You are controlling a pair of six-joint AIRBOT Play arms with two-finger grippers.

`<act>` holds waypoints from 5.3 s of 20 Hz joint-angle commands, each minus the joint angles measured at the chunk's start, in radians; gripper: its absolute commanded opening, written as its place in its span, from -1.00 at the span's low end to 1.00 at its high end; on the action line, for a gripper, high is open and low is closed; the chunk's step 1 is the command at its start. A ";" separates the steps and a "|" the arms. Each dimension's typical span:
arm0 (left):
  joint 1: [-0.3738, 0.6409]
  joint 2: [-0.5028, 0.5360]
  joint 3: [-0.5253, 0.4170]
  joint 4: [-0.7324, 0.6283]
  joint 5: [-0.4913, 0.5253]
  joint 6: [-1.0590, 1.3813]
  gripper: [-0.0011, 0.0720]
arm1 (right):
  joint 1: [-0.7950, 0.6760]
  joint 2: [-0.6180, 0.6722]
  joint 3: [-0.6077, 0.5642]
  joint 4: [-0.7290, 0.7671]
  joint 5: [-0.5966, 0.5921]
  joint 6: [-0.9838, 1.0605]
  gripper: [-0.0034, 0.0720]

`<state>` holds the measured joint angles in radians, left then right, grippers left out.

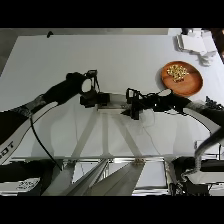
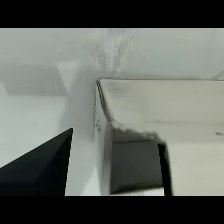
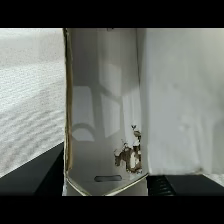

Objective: Fold the box and place the chain.

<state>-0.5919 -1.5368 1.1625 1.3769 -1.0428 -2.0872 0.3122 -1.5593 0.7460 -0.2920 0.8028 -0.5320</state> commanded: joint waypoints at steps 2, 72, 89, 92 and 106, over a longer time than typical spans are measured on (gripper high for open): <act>0.156 0.109 0.001 -0.174 -0.028 0.312 0.60 | 0.000 0.000 0.000 0.000 0.002 0.000 0.14; 0.295 -0.172 -0.176 -0.793 0.019 2.577 -0.66 | -0.105 0.243 0.000 -0.459 0.020 0.275 0.82; 0.295 -0.172 -0.176 -0.793 0.019 2.577 -0.66 | 0.180 0.313 0.000 -0.222 -0.449 0.616 -0.89; 0.295 -0.172 -0.176 -0.793 0.019 2.577 -0.66 | 0.179 0.201 0.000 -0.219 -0.598 0.681 -0.89; 0.295 -0.172 -0.176 -0.793 0.019 2.577 -0.66 | 0.109 0.457 0.000 -0.447 0.008 0.788 -0.89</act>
<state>-0.2974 -1.7092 0.9867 0.5842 -1.0233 0.4896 0.4633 -1.1549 0.7456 -0.6827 0.5735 0.1963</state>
